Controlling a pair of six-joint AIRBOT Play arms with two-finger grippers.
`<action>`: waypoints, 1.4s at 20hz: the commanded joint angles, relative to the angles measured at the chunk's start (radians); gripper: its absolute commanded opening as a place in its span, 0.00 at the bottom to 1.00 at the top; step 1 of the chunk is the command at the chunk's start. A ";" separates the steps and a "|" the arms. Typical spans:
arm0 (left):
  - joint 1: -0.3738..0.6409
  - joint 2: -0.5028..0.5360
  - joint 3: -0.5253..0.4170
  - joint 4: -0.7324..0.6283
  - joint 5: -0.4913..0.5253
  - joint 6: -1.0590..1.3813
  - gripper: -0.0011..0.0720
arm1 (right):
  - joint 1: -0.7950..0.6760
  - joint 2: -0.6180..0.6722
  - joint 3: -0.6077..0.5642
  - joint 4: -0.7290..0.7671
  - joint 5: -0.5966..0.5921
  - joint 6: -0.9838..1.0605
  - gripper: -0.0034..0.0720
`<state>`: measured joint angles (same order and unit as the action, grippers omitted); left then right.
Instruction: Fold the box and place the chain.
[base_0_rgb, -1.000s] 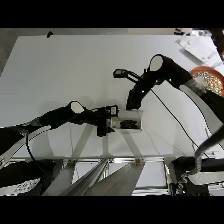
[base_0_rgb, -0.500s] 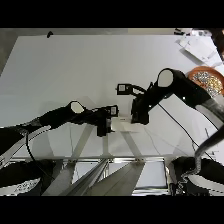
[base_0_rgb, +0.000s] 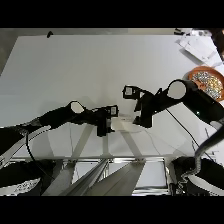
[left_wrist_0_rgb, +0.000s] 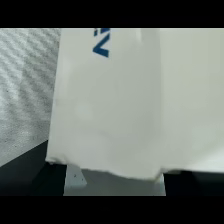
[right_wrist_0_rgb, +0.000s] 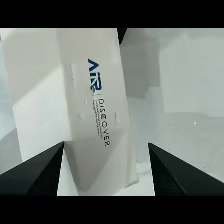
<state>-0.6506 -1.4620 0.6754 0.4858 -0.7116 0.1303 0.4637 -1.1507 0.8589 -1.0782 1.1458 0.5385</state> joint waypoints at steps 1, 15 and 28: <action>0.001 0.000 0.000 0.000 0.000 0.000 0.44 | 0.037 0.016 -0.058 -0.014 -0.037 0.014 0.81; 0.001 0.000 0.000 0.000 0.000 0.000 0.44 | 0.134 0.016 -0.068 -0.187 -0.145 0.188 0.58; 0.001 0.000 0.000 0.000 0.000 0.000 0.44 | 0.134 0.117 -0.068 -0.168 -0.175 0.190 0.47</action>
<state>-0.6506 -1.4620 0.6754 0.4870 -0.7113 0.1318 0.5961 -1.0821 0.7902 -1.2549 0.9833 0.7288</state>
